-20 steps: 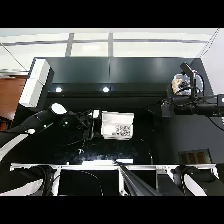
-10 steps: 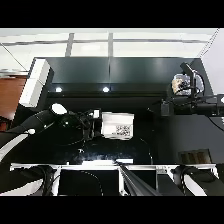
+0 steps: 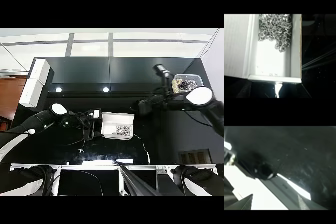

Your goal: Fold the box and place the chain.

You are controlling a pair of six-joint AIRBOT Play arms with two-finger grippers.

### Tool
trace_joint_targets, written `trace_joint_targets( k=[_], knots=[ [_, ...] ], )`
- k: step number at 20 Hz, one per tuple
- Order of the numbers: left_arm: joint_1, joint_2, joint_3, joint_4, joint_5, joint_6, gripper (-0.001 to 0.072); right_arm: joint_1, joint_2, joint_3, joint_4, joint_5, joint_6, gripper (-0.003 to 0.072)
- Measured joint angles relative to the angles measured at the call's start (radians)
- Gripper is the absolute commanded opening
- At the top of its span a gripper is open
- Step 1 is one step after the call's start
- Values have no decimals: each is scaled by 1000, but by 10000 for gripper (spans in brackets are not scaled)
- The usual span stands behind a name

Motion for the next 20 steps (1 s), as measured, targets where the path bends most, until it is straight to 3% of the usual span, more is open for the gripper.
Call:
trace_joint_targets(
  k=[4, 6, 11, 16, 18, 20],
  knots=[
    [0, 0, 0, 0, 0, 0, 334, 62, -35, 6, -71, 22, -199, 650],
    [0, 0, 0, 0, 0, 0, 333, 73, -37, 7, -90, 78, -263, 552],
    [0, 0, 0, 0, 0, 0, 334, 84, -2, -37, -123, 169, -344, 554],
    [0, 0, 0, 0, 0, -1, 334, 89, 21, -146, -49, 101, -519, 555],
    [0, 0, 0, 0, 0, -1, 333, 98, 24, -162, -28, 82, -598, 629],
    [0, 0, 0, 0, 0, -1, 334, 116, 26, -171, -14, 68, -663, 630]
  ],
)
